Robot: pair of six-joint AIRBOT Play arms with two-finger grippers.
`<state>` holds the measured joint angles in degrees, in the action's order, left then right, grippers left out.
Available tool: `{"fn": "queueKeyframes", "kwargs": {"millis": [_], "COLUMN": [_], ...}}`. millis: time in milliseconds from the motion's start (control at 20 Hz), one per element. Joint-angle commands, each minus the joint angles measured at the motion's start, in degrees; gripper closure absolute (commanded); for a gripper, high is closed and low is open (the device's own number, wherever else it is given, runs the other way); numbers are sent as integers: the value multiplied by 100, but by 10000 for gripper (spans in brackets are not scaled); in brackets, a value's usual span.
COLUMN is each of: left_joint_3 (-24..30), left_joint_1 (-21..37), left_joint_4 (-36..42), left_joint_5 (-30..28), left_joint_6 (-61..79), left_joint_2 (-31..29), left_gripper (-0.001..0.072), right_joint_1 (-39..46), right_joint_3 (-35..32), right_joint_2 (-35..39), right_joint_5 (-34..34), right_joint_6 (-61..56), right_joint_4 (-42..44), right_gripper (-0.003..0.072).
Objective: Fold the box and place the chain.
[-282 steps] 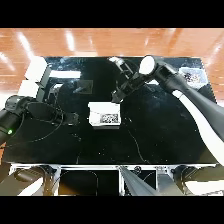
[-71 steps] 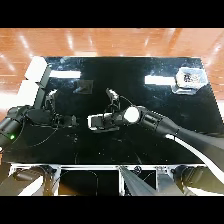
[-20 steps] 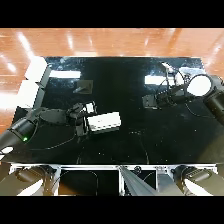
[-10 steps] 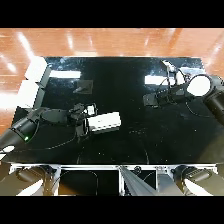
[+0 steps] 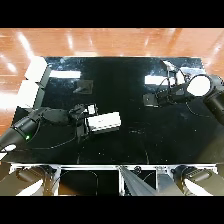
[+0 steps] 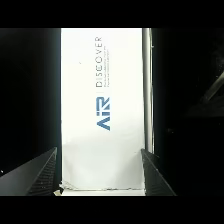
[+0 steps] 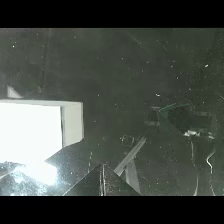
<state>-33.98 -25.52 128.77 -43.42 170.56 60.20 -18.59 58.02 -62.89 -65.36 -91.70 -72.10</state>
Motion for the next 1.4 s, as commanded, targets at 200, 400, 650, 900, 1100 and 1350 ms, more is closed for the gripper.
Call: {"fn": "queueKeyframes", "kwargs": {"millis": [200,400,650,900,1100,1350], "left_joint_3": [-4,-4,-4,-4,-52,-691], "left_joint_1": [0,-2,-2,-2,0,39], "left_joint_4": [94,72,74,79,76,-214], "left_joint_5": [-13,-155,-103,68,63,-507], "left_joint_6": [-151,-149,-149,-282,-358,-1261], "left_joint_2": [2,4,94,369,424,415], "left_gripper": [83,83,84,84,186,688], "right_joint_1": [2,2,2,2,2,2], "right_joint_3": [2,2,2,2,2,2], "right_joint_2": [0,0,0,0,0,0], "right_joint_5": [2,7,9,55,76,90], "right_joint_6": [0,2,2,2,2,9], "right_joint_4": [4,4,4,4,2,4], "right_gripper": [657,658,657,658,658,658]}}
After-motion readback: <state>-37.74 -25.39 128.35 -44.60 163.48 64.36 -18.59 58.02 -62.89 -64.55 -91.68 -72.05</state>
